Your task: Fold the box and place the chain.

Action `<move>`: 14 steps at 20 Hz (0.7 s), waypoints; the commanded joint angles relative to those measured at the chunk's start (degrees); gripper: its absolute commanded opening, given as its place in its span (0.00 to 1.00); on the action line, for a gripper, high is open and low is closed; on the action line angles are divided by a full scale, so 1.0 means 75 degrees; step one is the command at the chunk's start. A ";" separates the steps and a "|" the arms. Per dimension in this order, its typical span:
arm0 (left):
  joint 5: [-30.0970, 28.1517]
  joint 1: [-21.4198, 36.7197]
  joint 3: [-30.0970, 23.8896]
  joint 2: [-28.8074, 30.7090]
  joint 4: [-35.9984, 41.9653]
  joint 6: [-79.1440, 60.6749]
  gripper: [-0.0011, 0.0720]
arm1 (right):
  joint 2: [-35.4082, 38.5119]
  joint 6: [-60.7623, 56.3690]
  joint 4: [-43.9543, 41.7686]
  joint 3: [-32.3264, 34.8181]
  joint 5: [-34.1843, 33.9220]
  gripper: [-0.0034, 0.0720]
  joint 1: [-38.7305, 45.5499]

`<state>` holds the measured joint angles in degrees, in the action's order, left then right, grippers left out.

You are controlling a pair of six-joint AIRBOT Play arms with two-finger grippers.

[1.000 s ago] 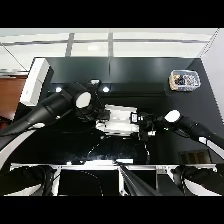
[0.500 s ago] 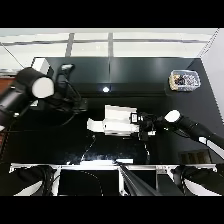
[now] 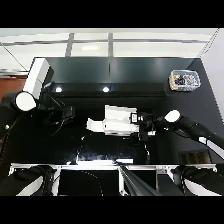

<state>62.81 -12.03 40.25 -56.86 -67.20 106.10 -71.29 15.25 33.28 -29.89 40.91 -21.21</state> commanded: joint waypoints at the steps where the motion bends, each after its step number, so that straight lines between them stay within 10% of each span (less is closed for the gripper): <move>1: -0.1209 0.0650 -0.1279 -0.0026 0.2005 -0.1329 0.06 | 0.0000 -0.0003 -0.0003 0.0000 0.0000 0.63 0.0000; 14: -0.1096 0.1029 -0.1495 -0.2795 0.5455 -0.5861 0.05 | 0.0000 -0.0003 -0.0003 0.0000 0.0000 0.63 0.0000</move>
<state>54.19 -4.10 29.17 -74.50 -32.38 70.04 -71.29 15.22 33.26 -29.89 40.91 -21.21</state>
